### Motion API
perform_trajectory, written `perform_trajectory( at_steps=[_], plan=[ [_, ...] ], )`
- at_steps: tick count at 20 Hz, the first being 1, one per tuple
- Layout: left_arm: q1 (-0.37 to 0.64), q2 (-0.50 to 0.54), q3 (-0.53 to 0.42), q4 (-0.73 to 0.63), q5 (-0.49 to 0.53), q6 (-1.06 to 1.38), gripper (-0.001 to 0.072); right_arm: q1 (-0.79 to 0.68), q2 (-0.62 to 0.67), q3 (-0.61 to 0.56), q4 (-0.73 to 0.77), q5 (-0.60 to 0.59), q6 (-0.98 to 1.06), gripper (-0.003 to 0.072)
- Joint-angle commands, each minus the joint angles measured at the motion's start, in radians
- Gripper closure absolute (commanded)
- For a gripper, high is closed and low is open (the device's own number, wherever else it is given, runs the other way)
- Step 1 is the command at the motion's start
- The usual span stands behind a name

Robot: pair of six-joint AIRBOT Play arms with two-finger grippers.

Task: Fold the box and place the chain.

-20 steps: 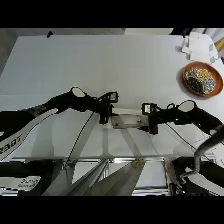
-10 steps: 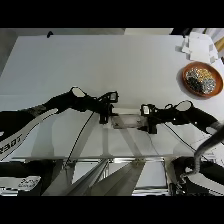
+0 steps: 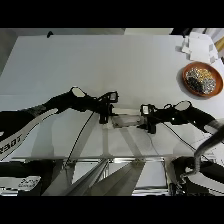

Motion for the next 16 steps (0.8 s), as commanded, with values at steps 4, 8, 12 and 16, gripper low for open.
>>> perform_trajectory(
  at_steps=[4,8,12,16],
  plan=[
    [0.000,0.001,0.000,0.000,0.000,0.000,0.0699,0.000,-0.004,0.000,-0.003,0.000,-0.002,0.0392],
    [0.000,0.001,0.000,0.000,0.000,0.000,0.0699,0.000,-0.004,0.000,-0.010,0.003,-0.002,0.0392],
    [0.000,0.001,0.000,0.000,0.000,0.000,0.0699,0.000,-0.004,0.000,-0.010,0.007,0.009,0.0404],
    [0.000,0.001,0.000,0.000,0.000,0.000,0.0699,-0.002,-0.004,0.000,-0.010,0.023,0.009,0.0467]
  ],
)
